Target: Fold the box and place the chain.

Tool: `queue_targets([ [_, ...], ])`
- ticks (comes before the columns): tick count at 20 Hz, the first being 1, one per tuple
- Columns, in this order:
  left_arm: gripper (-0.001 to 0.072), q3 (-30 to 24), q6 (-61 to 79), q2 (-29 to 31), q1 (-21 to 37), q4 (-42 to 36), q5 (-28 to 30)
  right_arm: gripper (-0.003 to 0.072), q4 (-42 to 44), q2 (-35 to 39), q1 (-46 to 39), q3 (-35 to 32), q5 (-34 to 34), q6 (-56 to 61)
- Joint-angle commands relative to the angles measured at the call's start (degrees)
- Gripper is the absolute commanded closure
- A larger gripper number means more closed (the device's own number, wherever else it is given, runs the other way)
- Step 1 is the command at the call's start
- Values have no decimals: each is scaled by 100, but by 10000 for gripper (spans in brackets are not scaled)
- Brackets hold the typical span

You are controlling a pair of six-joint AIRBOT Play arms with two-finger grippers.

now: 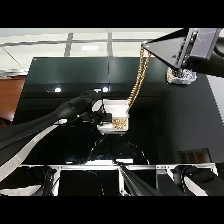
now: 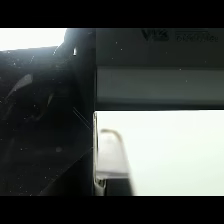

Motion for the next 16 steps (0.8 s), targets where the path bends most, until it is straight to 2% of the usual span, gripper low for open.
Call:
queue_targets([
  [1,680,4,2,2,2,0,2,670,116,-31,142,-2,-166,-44],
  [4,679,4,2,2,2,0,2,670,-59,-96,264,-2,-129,-42],
  [8,680,4,2,2,2,0,0,670,-1123,-326,772,-186,160,299],
  [14,680,4,2,2,2,0,-2,669,-2135,-719,1263,-1427,127,798],
  [16,679,4,2,2,2,0,0,670,-2157,-964,1451,-1714,-31,826],
])
